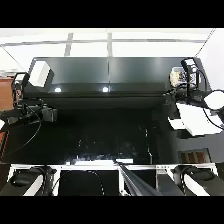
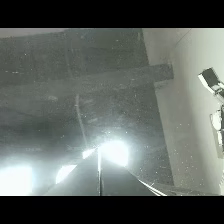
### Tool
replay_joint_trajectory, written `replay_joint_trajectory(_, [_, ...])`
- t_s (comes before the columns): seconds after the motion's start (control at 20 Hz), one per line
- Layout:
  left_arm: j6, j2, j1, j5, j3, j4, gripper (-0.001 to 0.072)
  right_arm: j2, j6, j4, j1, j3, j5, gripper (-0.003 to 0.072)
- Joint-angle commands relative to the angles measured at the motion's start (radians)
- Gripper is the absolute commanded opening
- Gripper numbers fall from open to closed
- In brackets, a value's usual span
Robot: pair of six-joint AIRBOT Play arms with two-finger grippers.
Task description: Fold the box and place the chain.
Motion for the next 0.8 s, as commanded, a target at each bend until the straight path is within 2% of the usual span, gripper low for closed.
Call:
replay_joint_trajectory(0.0, [0.0, 0.001, -0.001, 0.0, 0.0, 0.0, 0.0029, 0.0, 0.0, 0.0, 0.001, 0.0, 0.0, 0.0015])
replay_joint_trajectory(0.55, [0.0, 0.001, -0.001, 0.01, 0.0, 0.0, 0.0029, 0.0, 0.0, 0.0, 0.0, 0.0, 0.0, 0.0015])
replay_joint_trajectory(0.65, [0.0, 0.001, -0.001, 0.085, 0.0, 0.0, 0.0029, 0.0, 0.001, 0.019, 0.001, 0.0, -0.003, 0.0015])
replay_joint_trajectory(0.75, [0.0, -0.005, -0.002, 0.226, -0.001, -0.007, 0.0029, 0.0, 0.001, 0.074, 0.002, 0.0, -0.064, 0.0015])
